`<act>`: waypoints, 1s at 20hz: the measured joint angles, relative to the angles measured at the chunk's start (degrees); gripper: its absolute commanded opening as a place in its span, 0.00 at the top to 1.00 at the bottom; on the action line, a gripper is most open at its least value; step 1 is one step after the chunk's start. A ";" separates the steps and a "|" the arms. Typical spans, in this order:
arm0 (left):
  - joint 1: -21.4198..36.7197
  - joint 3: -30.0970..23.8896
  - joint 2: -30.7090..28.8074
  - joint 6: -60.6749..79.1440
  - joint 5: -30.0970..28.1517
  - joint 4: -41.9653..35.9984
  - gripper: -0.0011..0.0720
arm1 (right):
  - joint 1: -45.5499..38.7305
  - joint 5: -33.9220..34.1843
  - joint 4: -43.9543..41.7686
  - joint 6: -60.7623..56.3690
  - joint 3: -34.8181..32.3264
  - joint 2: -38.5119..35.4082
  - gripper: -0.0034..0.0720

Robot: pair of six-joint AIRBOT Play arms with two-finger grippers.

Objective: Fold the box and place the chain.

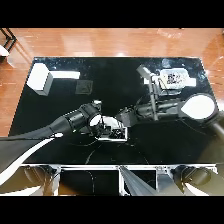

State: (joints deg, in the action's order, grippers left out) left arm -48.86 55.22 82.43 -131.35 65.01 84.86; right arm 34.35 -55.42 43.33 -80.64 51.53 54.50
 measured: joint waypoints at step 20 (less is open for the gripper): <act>0.37 1.27 0.07 -0.83 -1.86 -0.02 0.95 | -20.35 -17.05 16.04 -1.86 -0.81 -4.70 0.02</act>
State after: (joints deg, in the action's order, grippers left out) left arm -48.49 56.49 82.50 -132.18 63.16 84.84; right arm 14.00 -72.47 59.37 -82.50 50.72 49.80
